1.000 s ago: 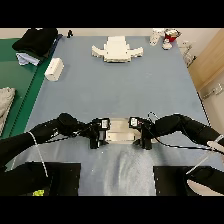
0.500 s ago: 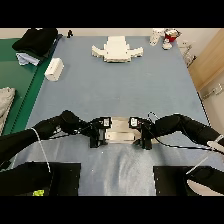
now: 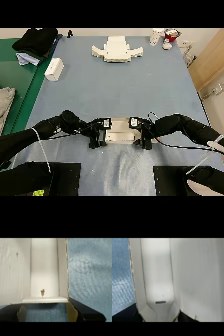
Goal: Fold the box.
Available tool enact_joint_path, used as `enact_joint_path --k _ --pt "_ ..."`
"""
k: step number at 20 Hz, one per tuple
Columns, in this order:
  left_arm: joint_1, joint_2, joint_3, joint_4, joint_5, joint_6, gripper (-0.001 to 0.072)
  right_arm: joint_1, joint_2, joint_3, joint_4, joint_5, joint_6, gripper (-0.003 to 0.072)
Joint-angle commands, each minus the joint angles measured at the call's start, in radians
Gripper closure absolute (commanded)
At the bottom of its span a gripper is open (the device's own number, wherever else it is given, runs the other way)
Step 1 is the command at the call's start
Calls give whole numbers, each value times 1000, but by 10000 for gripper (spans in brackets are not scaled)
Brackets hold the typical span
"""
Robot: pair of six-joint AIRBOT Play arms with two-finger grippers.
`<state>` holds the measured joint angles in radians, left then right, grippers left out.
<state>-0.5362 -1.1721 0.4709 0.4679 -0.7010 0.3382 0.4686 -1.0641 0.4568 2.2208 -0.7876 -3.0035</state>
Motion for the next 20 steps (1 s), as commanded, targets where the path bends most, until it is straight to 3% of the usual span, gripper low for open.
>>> enact_joint_path --k 1,4,20 --pt "0 0 0 -1 -9 11 14 1 -1 1 0 0 1 210" --pt "0 -1 0 -30 45 -19 14 1 -1 1 1 0 1 210" --pt "-32 -1 0 -34 55 -18 15 1 -1 1 0 0 1 210"
